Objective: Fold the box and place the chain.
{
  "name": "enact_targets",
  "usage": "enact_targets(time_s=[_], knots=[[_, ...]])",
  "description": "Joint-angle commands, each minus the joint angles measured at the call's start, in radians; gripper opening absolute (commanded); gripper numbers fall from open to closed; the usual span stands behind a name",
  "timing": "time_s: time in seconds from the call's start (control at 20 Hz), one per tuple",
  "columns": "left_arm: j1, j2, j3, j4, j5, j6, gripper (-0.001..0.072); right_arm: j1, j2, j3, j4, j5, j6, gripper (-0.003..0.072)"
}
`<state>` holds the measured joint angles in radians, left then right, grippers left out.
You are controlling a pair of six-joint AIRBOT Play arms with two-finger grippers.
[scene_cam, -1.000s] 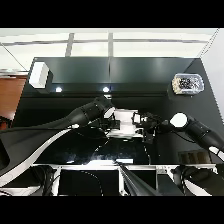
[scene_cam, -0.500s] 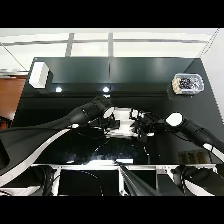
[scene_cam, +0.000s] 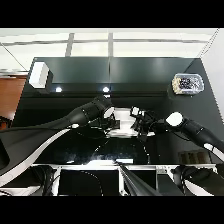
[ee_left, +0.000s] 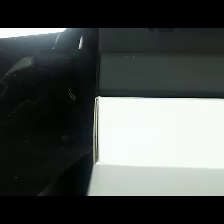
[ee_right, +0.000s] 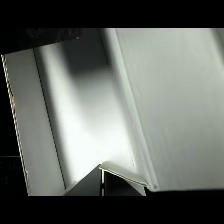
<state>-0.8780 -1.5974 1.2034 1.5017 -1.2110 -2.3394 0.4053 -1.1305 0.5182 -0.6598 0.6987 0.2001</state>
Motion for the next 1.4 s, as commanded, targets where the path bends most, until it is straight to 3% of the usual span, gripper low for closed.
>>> enact_targets(time_s=[0.0,0.1,0.2,0.35,0.6,0.9,1.05,1.2,1.25,1.3,1.35], knots=[[0.001,0.000,0.000,0.002,-0.001,0.001,0.0027,-0.064,0.061,0.053,-0.241,0.119,0.531,0.0013],[0.001,0.000,0.000,0.001,-0.001,0.001,0.0027,-0.183,0.142,0.112,-0.448,0.281,0.863,0.0013],[0.001,0.000,0.000,0.001,-0.001,0.001,0.0027,-0.360,0.232,0.120,-0.567,0.322,1.064,0.0013],[0.001,0.000,0.000,0.001,0.004,0.001,0.0027,-0.593,0.237,0.061,-0.492,0.360,1.326,0.0013],[0.001,0.000,0.000,0.001,0.003,0.001,0.0027,-0.617,0.117,-0.082,-0.200,0.360,1.171,0.0013],[0.001,0.000,0.000,0.001,0.003,0.001,0.0027,-0.477,-0.136,-0.080,0.122,0.431,0.850,0.0013],[0.001,0.000,0.000,0.001,0.003,0.001,0.0027,-0.461,-0.152,-0.047,0.216,0.447,0.735,0.0013],[0.001,0.000,0.000,0.001,0.002,0.001,0.0027,-0.461,-0.152,0.026,0.220,0.542,0.670,0.0016],[0.001,0.000,0.000,0.001,0.003,0.001,0.0027,-0.461,-0.152,0.042,0.225,0.566,0.671,0.0151],[0.001,0.000,0.000,0.001,0.003,0.001,0.0027,-0.461,-0.152,0.055,0.225,0.581,0.672,0.0480],[0.001,0.000,0.000,0.001,0.003,0.001,0.0027,-0.461,-0.152,0.063,0.225,0.594,0.671,0.0627]])
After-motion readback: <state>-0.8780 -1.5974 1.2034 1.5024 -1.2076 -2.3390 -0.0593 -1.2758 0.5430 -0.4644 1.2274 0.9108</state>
